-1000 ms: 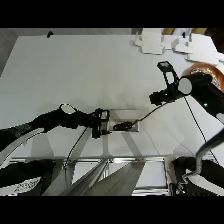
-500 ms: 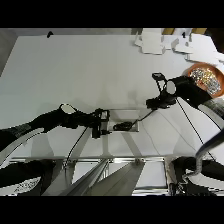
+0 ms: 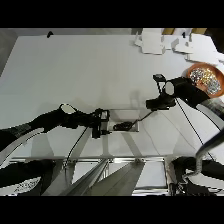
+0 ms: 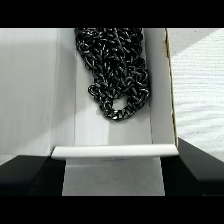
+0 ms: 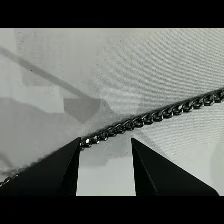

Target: Fold the box and place the chain.

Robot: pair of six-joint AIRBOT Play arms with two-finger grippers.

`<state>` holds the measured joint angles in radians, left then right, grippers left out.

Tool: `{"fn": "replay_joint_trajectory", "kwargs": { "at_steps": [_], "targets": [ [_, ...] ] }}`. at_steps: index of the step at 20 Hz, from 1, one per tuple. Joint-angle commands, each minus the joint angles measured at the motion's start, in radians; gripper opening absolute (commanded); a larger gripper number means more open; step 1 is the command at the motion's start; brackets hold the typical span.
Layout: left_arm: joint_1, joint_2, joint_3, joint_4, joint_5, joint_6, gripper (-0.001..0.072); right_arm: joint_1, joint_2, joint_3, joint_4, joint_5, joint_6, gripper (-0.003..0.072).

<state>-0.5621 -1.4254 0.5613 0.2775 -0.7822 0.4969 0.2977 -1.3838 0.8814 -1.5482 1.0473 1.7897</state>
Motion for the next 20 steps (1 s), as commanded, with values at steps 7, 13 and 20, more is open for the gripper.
{"fn": "replay_joint_trajectory", "kwargs": {
  "at_steps": [7, 13, 20],
  "targets": [
    [0.000, 0.001, 0.000, 0.000, 0.000, 0.000, 0.0255, 0.000, 0.009, -0.056, -0.001, -0.046, 0.025, 0.0019],
    [0.000, 0.001, 0.000, 0.000, 0.000, 0.000, 0.0255, 0.000, 0.202, -0.056, 0.013, -0.006, -0.051, 0.0019],
    [0.000, 0.001, 0.000, 0.000, 0.000, 0.000, 0.0255, 0.141, 0.538, -0.056, 0.184, 0.084, -0.111, 0.0019]
  ]
}}
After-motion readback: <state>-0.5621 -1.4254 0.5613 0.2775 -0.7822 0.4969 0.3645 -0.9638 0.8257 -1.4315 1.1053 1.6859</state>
